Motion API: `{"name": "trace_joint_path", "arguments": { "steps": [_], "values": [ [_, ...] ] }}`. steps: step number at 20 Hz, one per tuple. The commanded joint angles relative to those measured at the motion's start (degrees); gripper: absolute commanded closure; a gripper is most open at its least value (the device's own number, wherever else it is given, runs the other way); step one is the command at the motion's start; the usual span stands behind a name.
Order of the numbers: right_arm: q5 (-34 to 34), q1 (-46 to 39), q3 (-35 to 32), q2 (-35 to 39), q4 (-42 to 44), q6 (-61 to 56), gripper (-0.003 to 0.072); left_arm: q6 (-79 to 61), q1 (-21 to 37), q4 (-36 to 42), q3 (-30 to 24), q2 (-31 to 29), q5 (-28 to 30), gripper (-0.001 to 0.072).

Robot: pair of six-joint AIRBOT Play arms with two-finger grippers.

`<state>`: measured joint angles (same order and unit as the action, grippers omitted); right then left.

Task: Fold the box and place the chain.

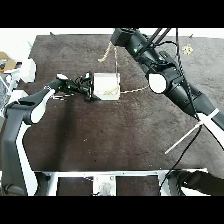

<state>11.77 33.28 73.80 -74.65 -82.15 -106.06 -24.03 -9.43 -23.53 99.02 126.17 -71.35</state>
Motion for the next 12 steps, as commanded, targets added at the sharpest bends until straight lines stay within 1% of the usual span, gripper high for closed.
{"name": "trace_joint_path", "arguments": {
  "steps": [1,2,5,9,10,11,12],
  "values": [
    [-1.8,1.0,1.1,-1.0,-1.2,0.0,0.0685,0.0,0.0,0.0,0.0,0.0,0.0,0.0352],
    [-4.2,1.0,1.1,-1.4,-1.2,0.0,0.0684,0.0,0.0,0.0,0.0,0.0,0.0,0.0352],
    [-14.7,1.5,0.4,-4.4,-1.2,-0.1,0.0684,0.0,0.0,0.0,0.0,0.0,0.0,0.0352],
    [-18.6,1.0,-3.9,-9.9,-0.5,-1.2,0.0683,0.0,0.0,0.0,0.0,0.0,0.0,0.0352],
    [-19.8,0.7,-4.1,-11.5,-0.6,-1.1,0.0653,0.0,0.0,0.0,0.0,0.0,0.0,0.0352],
    [-20.9,0.3,-4.1,-13.0,-0.7,-1.0,0.047,0.0,0.0,0.0,0.0,0.0,0.0,0.0352],
    [-21.7,-0.4,-4.1,-13.9,-1.0,-1.1,0.0467,0.0,0.0,0.0,0.0,0.0,0.0,0.0352]
  ]
}}
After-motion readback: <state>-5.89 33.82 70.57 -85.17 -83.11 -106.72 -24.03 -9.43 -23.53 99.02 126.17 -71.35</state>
